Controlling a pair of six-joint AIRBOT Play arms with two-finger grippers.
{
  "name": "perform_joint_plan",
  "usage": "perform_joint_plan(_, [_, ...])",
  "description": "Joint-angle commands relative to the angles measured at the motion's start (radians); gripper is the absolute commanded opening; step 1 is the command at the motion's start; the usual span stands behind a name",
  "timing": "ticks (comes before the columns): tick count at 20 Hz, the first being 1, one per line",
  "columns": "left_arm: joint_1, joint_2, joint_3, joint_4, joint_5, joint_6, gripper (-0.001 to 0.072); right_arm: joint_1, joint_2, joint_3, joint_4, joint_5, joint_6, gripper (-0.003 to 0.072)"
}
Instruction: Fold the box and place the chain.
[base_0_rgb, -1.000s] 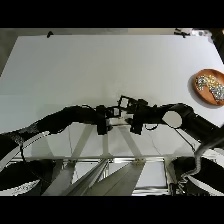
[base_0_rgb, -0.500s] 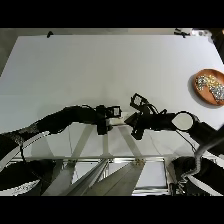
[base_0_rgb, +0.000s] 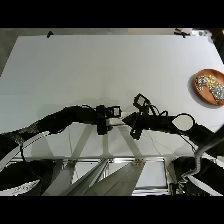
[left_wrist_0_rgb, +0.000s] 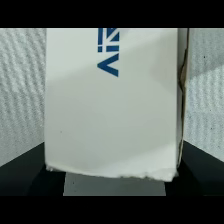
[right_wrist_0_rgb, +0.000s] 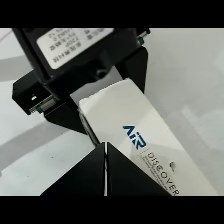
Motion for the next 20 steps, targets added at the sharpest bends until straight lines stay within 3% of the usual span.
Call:
perform_joint_plan(1, [0.001, 0.001, 0.001, 0.000, 0.000, 0.000, 0.0083, -0.001, -0.009, -0.006, 0.024, -0.045, -0.028, 0.0009])
perform_joint_plan(6, [0.001, 0.001, 0.001, 0.000, 0.000, 0.000, 0.0083, -0.001, -0.116, -0.006, 0.035, -0.026, -0.029, 0.0009])
perform_joint_plan(9, [0.001, 0.001, 0.001, 0.000, 0.000, 0.000, 0.0083, -0.001, -0.122, -0.006, -0.007, 0.038, -0.031, 0.0009])
perform_joint_plan(20, [0.001, 0.001, 0.001, 0.000, 0.000, 0.000, 0.0083, -0.001, -0.124, -0.048, -0.031, 0.026, -0.024, 0.0009])
